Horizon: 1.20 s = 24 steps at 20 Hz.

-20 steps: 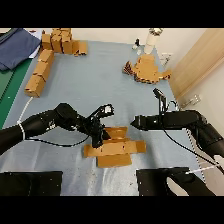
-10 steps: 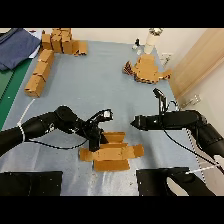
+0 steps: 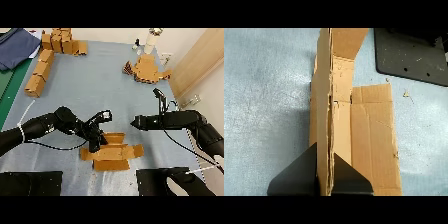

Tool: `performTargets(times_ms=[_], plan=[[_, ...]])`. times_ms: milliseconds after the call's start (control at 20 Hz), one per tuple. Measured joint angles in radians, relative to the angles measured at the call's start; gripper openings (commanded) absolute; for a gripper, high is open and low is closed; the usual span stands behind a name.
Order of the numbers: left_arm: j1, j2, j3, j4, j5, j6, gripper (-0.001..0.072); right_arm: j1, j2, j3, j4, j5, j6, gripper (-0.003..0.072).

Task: Fold the box.

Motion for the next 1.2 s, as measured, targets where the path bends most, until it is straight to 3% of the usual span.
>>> performTargets(times_ms=[400, 800, 1200], plan=[[0.0, 0.0, -0.001, 0.0, 0.001, -0.003, 0.0012, 0.033, 0.08, 0.0, -0.008, -0.08, 0.005, 0.0004], [0.0, 0.0, -0.001, -0.001, 0.002, -0.003, 0.0012, 0.132, 0.214, -0.039, -0.261, -0.327, 0.186, 0.0004], [0.0, 0.0, -0.001, -0.002, 0.003, -0.003, 0.0012, 0.142, 0.109, -0.162, -0.346, -0.266, 0.194, 0.0004]])
